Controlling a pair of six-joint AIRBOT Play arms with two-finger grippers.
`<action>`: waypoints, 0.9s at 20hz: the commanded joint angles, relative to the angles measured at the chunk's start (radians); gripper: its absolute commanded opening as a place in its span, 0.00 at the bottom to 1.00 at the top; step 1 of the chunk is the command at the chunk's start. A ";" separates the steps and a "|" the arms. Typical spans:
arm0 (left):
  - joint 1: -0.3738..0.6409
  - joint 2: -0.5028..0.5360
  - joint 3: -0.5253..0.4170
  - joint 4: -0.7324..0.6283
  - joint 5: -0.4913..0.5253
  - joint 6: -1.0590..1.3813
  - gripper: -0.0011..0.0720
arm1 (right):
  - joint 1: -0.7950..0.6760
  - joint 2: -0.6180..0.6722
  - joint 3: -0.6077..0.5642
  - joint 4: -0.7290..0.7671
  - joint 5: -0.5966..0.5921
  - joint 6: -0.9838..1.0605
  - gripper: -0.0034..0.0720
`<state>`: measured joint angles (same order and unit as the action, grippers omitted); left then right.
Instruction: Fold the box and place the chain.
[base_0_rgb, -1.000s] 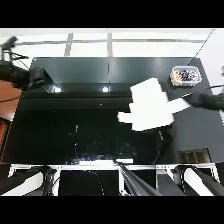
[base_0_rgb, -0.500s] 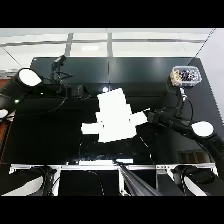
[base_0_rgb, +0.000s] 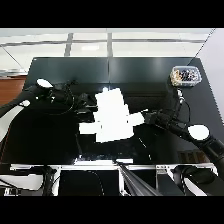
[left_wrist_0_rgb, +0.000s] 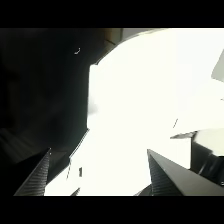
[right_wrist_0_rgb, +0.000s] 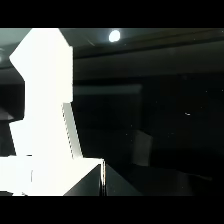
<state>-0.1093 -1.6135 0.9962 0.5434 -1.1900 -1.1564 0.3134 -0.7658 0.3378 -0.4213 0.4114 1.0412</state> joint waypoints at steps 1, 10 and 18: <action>-0.031 -0.064 0.001 -0.099 -0.031 0.086 0.95 | 0.006 0.001 0.000 -0.001 -0.005 0.002 0.06; -0.076 -0.169 0.107 -0.193 -0.365 0.547 0.91 | 0.006 0.001 0.000 0.005 0.004 0.002 0.06; -0.145 -0.169 0.256 0.103 -0.380 0.562 0.12 | 0.006 0.001 0.000 -0.008 0.030 -0.003 0.07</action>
<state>-0.2405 -1.7809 1.2106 0.5755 -1.5562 -0.6216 0.3195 -0.7658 0.3378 -0.4236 0.4358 1.0397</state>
